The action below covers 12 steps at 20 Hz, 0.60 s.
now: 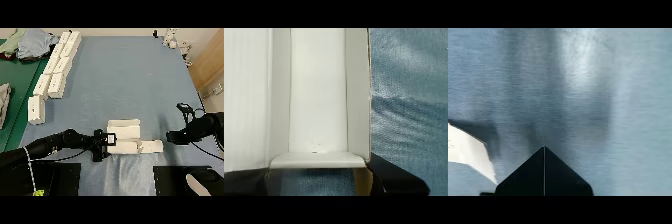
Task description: Fold the box.
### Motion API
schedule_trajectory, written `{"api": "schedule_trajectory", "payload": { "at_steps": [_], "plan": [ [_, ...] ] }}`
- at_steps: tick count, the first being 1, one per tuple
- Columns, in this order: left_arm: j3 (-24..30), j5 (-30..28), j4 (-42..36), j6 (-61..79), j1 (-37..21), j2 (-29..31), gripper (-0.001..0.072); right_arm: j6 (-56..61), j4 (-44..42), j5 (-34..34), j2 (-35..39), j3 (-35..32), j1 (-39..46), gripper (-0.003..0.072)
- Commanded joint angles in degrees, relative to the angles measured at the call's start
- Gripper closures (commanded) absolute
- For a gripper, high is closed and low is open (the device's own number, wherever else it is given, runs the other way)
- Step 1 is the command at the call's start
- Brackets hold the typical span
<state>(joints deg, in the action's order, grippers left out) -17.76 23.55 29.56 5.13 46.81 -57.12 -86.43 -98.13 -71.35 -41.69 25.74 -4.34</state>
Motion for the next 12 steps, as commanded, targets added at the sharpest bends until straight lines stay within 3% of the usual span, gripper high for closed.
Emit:
{"api": "schedule_trajectory", "payload": {
  "at_steps": [1,12],
  "plan": [
    [0.02,-0.02,0.00,0.00,-0.02,-0.04,0.0189,-4.48,-13.81,1.05,-3.96,-1.33,6.73,0.0685],
    [0.02,-0.02,0.00,0.00,-0.02,-0.04,0.0189,-15.13,-29.42,1.88,-5.14,-7.89,6.71,0.0686]
  ]
}}
